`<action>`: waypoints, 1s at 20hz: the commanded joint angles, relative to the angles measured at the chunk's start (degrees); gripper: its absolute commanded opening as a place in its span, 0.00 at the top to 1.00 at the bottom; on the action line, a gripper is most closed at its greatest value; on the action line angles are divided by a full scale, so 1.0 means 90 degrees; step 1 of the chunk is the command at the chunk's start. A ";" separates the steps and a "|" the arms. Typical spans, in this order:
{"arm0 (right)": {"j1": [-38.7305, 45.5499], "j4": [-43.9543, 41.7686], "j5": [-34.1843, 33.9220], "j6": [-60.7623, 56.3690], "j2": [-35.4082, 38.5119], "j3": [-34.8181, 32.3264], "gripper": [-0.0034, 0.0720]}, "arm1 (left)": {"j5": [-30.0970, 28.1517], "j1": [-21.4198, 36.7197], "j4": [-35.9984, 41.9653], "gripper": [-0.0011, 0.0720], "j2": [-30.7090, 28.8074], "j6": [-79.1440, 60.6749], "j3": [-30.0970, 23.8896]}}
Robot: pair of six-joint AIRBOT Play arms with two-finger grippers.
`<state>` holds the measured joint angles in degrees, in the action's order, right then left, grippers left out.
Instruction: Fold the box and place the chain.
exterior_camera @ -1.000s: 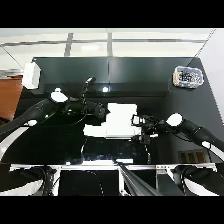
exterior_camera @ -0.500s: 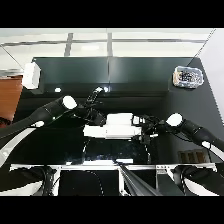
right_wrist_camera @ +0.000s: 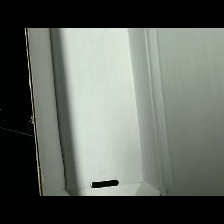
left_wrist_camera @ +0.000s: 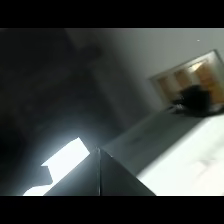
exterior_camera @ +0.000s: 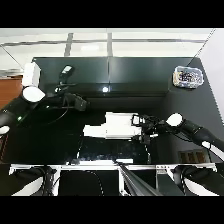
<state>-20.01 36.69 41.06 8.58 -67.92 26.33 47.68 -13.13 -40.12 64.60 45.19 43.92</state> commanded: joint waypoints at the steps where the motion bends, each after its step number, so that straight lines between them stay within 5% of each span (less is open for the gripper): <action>1: 0.0002 0.0000 -0.0002 0.0002 -0.0002 -0.0005 0.78 | 0.1649 0.0474 0.1724 0.95 -0.0333 -0.2824 -0.0763; 2: 0.0002 0.0000 0.0000 0.0002 -0.0002 -0.0005 0.78 | 0.1994 0.0347 0.1484 0.95 -0.0316 -0.3266 -0.0879; 3: 0.0002 0.0000 -0.0002 0.0002 -0.0002 -0.0005 0.78 | 0.2045 0.0170 0.1149 0.73 -0.0318 -0.3509 -0.0964; 4: 0.0002 0.0000 0.0000 0.0002 -0.0002 -0.0005 0.78 | 0.1904 -0.0061 0.0746 0.22 -0.0318 -0.3558 -0.1018; 5: 0.0002 0.0000 -0.0002 0.0002 -0.0002 -0.0005 0.78 | 0.1620 -0.0330 0.0291 0.00 -0.0316 -0.3536 -0.1022; 11: 0.0002 0.0000 -0.0005 0.0002 -0.0002 -0.0005 0.78 | 0.0600 -0.1382 -0.0969 0.02 0.0010 -0.4801 -0.0940; 20: 0.0000 -0.0002 -0.0019 -0.0002 -0.0002 -0.0005 0.78 | 0.0180 -0.1542 -0.0641 0.02 0.0889 -0.5731 -0.0554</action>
<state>-19.99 36.69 40.99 8.60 -67.92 26.33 51.03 -26.41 -46.72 71.40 -4.32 38.33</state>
